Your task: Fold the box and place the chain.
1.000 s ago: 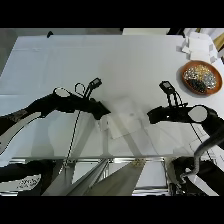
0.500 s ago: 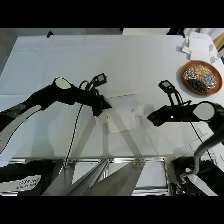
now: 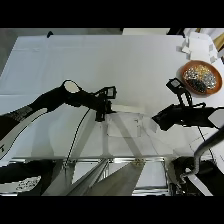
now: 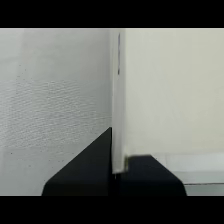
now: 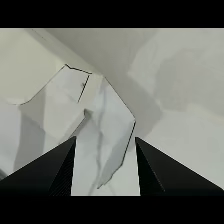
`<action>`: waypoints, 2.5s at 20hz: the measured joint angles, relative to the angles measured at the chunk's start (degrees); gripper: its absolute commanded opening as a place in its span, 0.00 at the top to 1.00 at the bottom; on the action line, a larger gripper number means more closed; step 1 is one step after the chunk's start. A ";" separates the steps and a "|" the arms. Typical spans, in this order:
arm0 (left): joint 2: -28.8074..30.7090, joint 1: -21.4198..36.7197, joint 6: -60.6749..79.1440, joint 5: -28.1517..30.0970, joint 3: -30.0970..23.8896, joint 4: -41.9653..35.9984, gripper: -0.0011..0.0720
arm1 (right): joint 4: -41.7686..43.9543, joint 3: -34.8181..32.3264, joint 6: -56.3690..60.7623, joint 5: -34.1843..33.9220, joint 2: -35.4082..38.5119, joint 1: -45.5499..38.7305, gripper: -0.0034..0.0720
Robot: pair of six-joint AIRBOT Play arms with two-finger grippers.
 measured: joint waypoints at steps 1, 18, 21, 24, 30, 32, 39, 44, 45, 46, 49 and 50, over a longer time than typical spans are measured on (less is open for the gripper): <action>-0.48 -0.13 0.50 0.31 0.00 -0.04 0.98 | -0.09 0.00 0.04 0.15 0.24 0.00 0.41; -6.54 -0.57 4.13 5.09 0.02 -6.88 0.98 | -0.61 0.07 0.33 0.48 0.79 0.00 0.41; -6.93 -0.57 4.13 5.25 0.02 -6.88 0.98 | -0.68 0.07 0.33 0.48 0.79 0.00 0.41; -7.19 -0.55 4.09 5.29 0.02 -6.43 0.98 | -0.79 0.07 0.33 0.46 0.79 0.00 0.41; -7.30 -0.55 4.07 5.27 0.04 -5.99 0.98 | -0.79 0.07 0.33 0.42 0.79 0.00 0.41; -7.30 -0.55 4.07 5.27 0.04 -5.90 0.98 | -0.79 0.07 0.33 0.42 0.79 0.00 0.41; -7.30 -0.55 4.17 5.40 0.02 -5.77 0.98 | -0.79 0.07 0.33 0.39 0.79 0.00 0.41; -7.30 -0.55 6.23 5.88 0.02 -5.75 0.98 | -0.76 0.07 0.33 0.20 0.79 0.00 0.41; -7.30 -0.55 6.47 5.92 0.02 -5.75 0.98 | -0.76 0.07 0.33 0.17 0.79 0.00 0.41; -7.30 -0.55 6.54 5.92 0.07 -5.73 0.99 | -0.79 0.07 0.33 0.15 0.79 0.00 0.41; -7.34 -0.46 4.94 5.40 1.40 -3.43 0.98 | -0.79 0.07 0.33 0.04 0.79 0.00 0.41; -7.34 -0.44 4.11 5.01 2.10 -1.99 0.98 | -0.79 0.07 0.33 0.00 0.79 0.00 0.41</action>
